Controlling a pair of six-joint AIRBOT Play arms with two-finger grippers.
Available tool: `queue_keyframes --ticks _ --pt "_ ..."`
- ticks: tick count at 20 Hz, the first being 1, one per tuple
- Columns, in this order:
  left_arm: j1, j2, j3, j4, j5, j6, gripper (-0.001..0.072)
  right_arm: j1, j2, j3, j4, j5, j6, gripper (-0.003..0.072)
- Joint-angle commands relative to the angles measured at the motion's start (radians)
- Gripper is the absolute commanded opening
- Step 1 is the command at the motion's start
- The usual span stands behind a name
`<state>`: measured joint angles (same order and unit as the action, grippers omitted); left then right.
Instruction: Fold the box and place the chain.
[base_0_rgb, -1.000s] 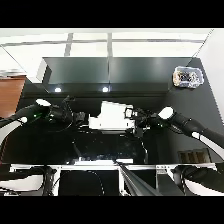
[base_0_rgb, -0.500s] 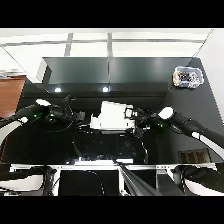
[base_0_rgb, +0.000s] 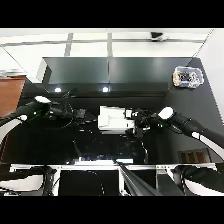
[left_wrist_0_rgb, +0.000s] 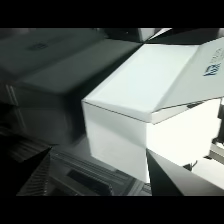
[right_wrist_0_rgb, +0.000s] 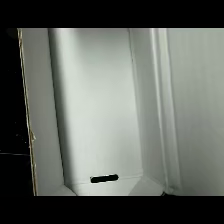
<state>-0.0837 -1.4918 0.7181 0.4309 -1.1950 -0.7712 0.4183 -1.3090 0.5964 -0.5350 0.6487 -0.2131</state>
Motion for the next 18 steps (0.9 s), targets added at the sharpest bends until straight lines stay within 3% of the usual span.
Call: queue_keyframes --ticks 1,9,15,18 --pt "-0.001 0.001 0.034 0.003 -0.055 -0.012 0.0708 0.001 -0.001 0.0 0.001 -0.002 0.0 0.0239" --pt "-0.073 0.001 0.11 0.098 -0.073 -0.182 0.068 0.001 -0.001 0.0 0.001 -0.002 0.0 0.0239" --pt "-0.195 0.024 0.206 0.299 -0.053 -0.42 0.0677 0.001 -0.001 0.0 0.001 -0.002 0.0 0.0239" --pt "-0.233 0.066 0.21 0.383 0.013 -0.535 0.0667 0.001 -0.001 0.0 0.001 -0.002 0.0 0.0239"
